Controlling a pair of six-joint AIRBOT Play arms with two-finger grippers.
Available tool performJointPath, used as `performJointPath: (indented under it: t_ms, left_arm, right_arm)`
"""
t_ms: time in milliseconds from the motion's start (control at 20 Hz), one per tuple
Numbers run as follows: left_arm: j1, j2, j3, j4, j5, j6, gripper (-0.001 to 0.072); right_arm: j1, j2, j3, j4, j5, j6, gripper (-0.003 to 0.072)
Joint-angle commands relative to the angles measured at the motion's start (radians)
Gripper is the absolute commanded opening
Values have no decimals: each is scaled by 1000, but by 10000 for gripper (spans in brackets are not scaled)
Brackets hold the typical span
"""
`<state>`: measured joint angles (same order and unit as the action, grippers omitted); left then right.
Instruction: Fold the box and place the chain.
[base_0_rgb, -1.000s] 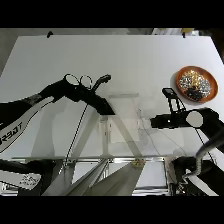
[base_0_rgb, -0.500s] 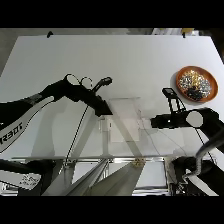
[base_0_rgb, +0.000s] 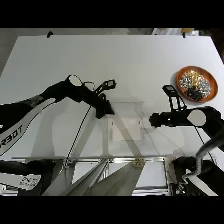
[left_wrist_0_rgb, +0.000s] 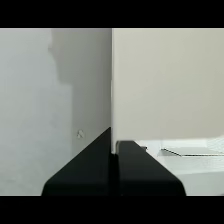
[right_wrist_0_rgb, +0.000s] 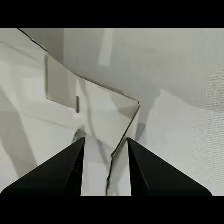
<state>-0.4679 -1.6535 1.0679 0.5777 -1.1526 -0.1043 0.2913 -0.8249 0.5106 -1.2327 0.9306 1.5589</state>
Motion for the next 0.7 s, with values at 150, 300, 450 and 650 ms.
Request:
performJointPath:
  t_ms: [150, 300, 450, 650]
  left_arm:
    - [-50, 74, -16, 68, 90, 81, -5]
    - [-49, 104, -67, 36, 118, 110, -5]
    - [-51, 105, -107, 16, 158, 140, -3]
    - [-51, 94, -116, -25, 204, 178, -2]
  right_arm:
    - [0, 48, 84, -17, 34, -103, 302]
    - [0, 71, 85, -60, 36, -131, 302]
    - [0, 73, 85, -76, 32, -141, 301]
    - [0, 73, 85, -76, 29, -174, 301]
